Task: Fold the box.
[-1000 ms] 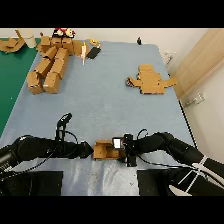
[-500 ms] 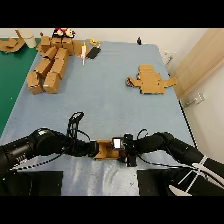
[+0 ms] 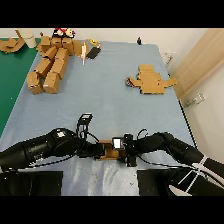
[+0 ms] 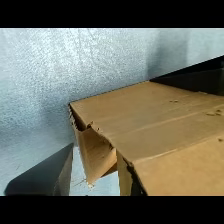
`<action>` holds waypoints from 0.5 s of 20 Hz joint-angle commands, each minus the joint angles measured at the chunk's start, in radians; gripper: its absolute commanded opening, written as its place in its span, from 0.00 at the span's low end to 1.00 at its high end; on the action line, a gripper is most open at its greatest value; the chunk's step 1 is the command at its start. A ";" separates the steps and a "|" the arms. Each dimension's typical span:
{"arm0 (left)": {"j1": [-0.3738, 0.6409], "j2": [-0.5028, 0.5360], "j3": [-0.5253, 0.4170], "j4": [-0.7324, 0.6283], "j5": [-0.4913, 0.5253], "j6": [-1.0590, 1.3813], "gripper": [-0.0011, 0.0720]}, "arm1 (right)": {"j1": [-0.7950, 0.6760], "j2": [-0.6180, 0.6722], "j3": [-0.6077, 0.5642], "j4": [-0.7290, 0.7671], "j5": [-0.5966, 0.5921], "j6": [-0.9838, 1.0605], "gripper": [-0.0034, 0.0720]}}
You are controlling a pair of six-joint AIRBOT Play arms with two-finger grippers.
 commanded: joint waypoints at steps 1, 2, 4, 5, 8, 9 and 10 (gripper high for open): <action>-0.039 -0.034 0.048 0.111 -0.059 -0.095 0.60 | 0.001 0.000 0.001 0.000 0.000 0.000 0.70; -0.049 -0.048 0.062 0.133 -0.074 -0.112 0.60 | 0.001 0.000 0.001 0.000 0.000 0.000 0.70; -0.064 -0.081 0.092 0.153 -0.085 -0.118 0.60 | 0.001 0.000 0.001 0.000 0.000 0.000 0.70; -0.070 -0.098 0.107 0.157 -0.085 -0.118 0.60 | 0.001 0.000 0.001 0.000 0.000 0.000 0.70; -0.084 -0.134 0.130 0.167 -0.086 -0.124 0.60 | 0.001 0.000 0.001 0.000 0.000 0.000 0.70; -0.085 -0.139 0.130 0.171 -0.088 -0.133 0.60 | 0.001 0.000 0.001 0.000 0.000 0.000 0.70; -0.085 -0.142 0.130 0.172 -0.096 -0.138 0.60 | 0.001 0.000 0.001 0.000 0.000 0.000 0.70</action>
